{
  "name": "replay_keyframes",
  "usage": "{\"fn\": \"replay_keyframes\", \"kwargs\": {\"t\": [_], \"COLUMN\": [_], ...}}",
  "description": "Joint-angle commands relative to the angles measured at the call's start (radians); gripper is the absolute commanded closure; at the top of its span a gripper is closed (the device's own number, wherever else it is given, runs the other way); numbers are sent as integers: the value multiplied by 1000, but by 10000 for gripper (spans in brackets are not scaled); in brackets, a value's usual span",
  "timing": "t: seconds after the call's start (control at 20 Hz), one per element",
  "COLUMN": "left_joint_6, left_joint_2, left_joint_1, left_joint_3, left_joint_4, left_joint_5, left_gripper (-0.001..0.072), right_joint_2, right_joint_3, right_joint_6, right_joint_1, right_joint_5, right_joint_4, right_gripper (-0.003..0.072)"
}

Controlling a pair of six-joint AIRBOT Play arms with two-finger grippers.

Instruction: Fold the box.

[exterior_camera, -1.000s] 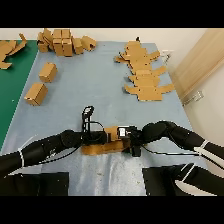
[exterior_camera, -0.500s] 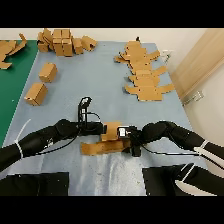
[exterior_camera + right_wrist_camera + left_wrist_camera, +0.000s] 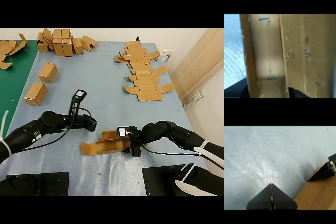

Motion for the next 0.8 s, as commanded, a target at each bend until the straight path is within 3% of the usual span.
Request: {"fn": "replay_keyframes", "kwargs": {"t": [0.0,0.1,0.25,0.45,0.6,0.75], "left_joint_6": [63,75,-11,-129,-45,-112], "left_joint_2": [61,101,182,366,478,483], "left_joint_1": [192,287,261,14,-222,-373], "left_joint_3": [1,1,-6,-82,-119,-119], "left_joint_4": [35,128,340,577,685,759], "left_joint_5": [-234,-350,-472,-477,-439,-280], "left_gripper": [700,701,702,703,698,698], "right_joint_2": [0,0,0,0,0,0], "right_joint_3": [0,0,0,0,0,0], "right_joint_6": [0,0,0,0,0,0], "right_joint_1": [0,0,0,0,0,0], "right_joint_5": [0,0,0,0,0,0], "right_joint_4": [-4,-4,-4,-13,-14,-14], "right_gripper": [177,176,177,177,177,176]}}
